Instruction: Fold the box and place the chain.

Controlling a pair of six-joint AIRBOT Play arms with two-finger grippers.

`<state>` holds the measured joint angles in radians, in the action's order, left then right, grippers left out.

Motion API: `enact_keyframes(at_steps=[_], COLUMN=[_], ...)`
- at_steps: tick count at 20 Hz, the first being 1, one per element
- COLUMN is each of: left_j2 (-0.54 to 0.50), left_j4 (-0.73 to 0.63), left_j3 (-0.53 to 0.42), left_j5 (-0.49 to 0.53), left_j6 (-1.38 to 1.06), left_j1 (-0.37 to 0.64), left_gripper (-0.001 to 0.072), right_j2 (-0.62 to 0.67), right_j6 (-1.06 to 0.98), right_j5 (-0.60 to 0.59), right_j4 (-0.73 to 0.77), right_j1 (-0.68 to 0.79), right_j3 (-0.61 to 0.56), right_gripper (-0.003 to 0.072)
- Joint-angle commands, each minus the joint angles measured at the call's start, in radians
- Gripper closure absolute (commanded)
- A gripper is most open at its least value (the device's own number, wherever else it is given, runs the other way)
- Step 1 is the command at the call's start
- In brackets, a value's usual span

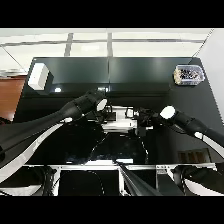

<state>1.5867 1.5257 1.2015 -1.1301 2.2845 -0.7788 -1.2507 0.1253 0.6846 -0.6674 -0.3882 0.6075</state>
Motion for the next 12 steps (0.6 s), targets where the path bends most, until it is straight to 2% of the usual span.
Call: enact_keyframes(at_steps=[1,7,9,11,12], left_j2=[-0.001,-0.001,-0.001,-0.001,-0.001], left_j4=[0.007,0.007,0.007,0.007,0.007], left_j3=[0.001,0.001,0.001,0.001,0.001], left_j5=[-0.016,-0.004,-0.003,-0.003,-0.004], left_j6=[-0.005,-0.006,-0.006,-0.006,-0.010], left_j1=[0.000,0.002,0.002,0.002,0.002], left_gripper=[0.0684,0.0684,0.0684,0.0684,0.0684], right_j2=[0.088,0.100,0.100,0.100,0.099], right_j6=[-0.026,-0.025,-0.025,-0.026,-0.025], right_j5=[0.069,0.072,0.092,0.108,0.106], right_j4=[-0.078,-0.077,-0.077,-0.057,-0.040], right_j1=[0.032,0.063,0.062,0.062,0.061], right_j3=[0.002,0.001,0.001,0.001,0.001], right_gripper=[-0.0021,-0.0019,0.0257,0.0284,0.0446])
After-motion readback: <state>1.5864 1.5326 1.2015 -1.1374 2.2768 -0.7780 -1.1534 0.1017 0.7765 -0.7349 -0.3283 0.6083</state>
